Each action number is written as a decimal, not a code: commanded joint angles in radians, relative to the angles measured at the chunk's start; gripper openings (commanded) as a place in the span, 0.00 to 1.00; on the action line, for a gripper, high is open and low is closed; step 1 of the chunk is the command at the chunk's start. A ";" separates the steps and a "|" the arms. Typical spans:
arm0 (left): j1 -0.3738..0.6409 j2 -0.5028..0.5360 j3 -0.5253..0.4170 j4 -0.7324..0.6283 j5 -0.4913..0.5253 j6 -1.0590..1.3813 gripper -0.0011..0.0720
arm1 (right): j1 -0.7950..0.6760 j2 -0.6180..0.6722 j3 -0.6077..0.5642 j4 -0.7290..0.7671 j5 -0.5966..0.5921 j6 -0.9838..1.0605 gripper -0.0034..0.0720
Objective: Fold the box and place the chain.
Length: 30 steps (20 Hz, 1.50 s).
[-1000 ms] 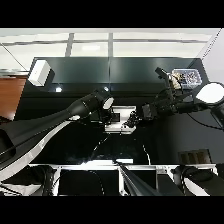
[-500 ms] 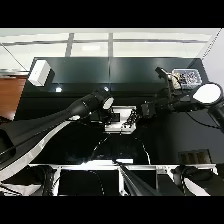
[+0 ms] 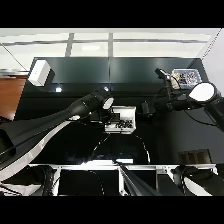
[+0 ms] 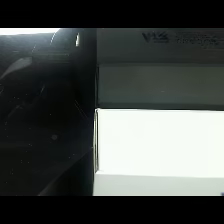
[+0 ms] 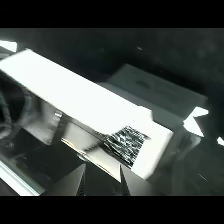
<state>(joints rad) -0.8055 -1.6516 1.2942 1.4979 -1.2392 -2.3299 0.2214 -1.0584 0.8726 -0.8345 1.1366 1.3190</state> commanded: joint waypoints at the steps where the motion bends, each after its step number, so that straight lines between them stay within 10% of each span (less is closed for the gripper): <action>1: 0.000 0.000 0.001 0.000 0.000 0.000 0.05 | -0.042 -0.001 -0.008 -0.068 0.159 -0.007 0.40; 7: 0.000 0.000 0.001 0.000 0.000 0.000 0.05 | 0.069 0.015 -0.127 0.032 0.119 -0.029 0.40; 10: 0.000 0.000 0.001 0.000 0.000 0.000 0.05 | 0.091 0.015 -0.172 0.106 0.076 -0.013 0.72; 30: 0.000 0.000 0.001 0.001 0.000 0.000 0.05 | 0.273 0.068 -0.327 0.184 -0.380 0.586 0.67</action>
<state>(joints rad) -0.8055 -1.6516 1.2942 1.4982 -1.2392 -2.3299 0.4793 -0.9920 0.5522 -0.6025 0.7910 1.8263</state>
